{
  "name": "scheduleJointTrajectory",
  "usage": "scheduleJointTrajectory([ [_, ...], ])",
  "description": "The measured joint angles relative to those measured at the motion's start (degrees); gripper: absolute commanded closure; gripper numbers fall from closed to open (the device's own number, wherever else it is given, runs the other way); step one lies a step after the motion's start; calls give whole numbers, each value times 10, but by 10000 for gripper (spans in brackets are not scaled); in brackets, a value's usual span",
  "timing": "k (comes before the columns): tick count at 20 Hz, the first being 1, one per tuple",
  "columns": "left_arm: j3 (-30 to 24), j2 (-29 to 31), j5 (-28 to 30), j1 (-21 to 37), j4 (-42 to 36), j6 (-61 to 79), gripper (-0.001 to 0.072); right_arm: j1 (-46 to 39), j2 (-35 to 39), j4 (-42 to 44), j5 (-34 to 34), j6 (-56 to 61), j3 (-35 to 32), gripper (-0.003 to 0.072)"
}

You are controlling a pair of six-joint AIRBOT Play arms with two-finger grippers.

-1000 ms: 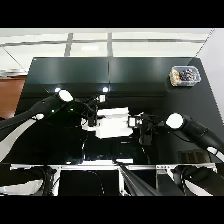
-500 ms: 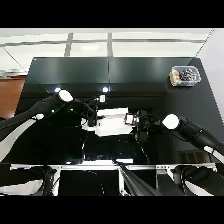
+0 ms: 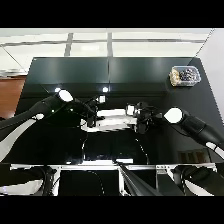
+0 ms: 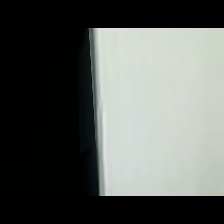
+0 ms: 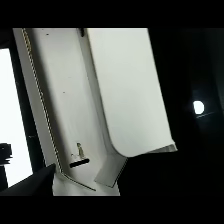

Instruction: Fold the box and place the chain.

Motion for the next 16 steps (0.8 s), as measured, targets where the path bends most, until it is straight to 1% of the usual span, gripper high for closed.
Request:
scheduleJointTrajectory([
  [9, 0, 0, -8, 0, 0, 0, 680, -11, -44, 106, 37, -140, 3, 15],
  [16, 0, 0, -15, 0, -10, 2, 681, -11, -89, 117, 70, -170, -5, 15],
])
